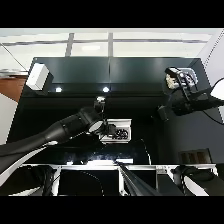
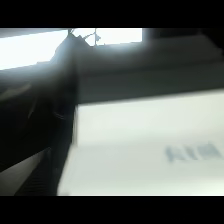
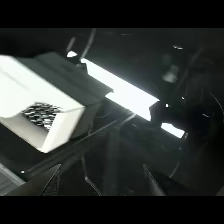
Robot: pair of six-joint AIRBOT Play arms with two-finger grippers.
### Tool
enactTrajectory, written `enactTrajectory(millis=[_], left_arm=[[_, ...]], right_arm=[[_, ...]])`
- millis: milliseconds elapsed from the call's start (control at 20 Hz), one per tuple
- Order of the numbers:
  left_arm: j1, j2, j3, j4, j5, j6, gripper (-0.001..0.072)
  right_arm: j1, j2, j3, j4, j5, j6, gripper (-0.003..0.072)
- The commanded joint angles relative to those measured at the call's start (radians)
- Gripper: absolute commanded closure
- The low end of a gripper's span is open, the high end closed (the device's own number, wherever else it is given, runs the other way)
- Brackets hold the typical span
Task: Fold the box and place the chain.
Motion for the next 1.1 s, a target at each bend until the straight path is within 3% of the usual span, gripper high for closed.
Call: enactTrajectory(millis=[0, 150, 250, 350, 450, 500, 600, 750, 900, 1050], left_arm=[[0.002, 0.108, 0.008, 0.102, -0.137, 0.237, 0.0013], [0.079, 0.262, -0.071, 0.180, -0.185, 0.421, 0.0026], [0.232, 0.388, -0.165, 0.086, -0.154, 0.561, 0.0032], [0.461, 0.517, -0.277, -0.211, -0.067, 0.807, 0.0085], [0.661, 0.603, -0.392, -0.592, -0.033, 1.221, 0.0080], [0.723, 0.614, -0.438, -0.711, -0.032, 1.390, -0.0007], [0.747, 0.605, -0.507, -0.794, -0.009, 1.692, -0.0003], [0.702, 0.598, -0.565, -0.837, 0.045, 2.165, 0.0007], [0.657, 0.552, -0.573, -0.838, 0.098, 2.393, 0.0008], [0.586, 0.465, -0.572, -0.845, 0.211, 2.472, 0.0008]], right_arm=[[-0.043, 0.007, 0.001, -0.015, 0.009, 0.000, 0.0094], [-0.043, 0.007, 0.001, -0.015, 0.008, 0.001, 0.0094], [-0.043, 0.007, 0.001, -0.016, -0.005, 0.000, 0.0093], [-0.042, 0.007, 0.001, -0.020, -0.066, -0.004, 0.0092], [-0.042, 0.007, 0.001, -0.027, -0.129, -0.004, 0.0064], [-0.042, 0.007, 0.001, -0.027, -0.162, -0.004, 0.0065], [-0.042, 0.007, 0.001, -0.026, -0.217, -0.003, 0.0065], [-0.042, 0.007, 0.001, -0.029, -0.237, -0.003, 0.0065], [-0.040, 0.007, 0.001, -0.029, -0.220, -0.003, 0.0066], [-0.025, 0.007, 0.001, -0.030, -0.216, -0.004, 0.0066]])
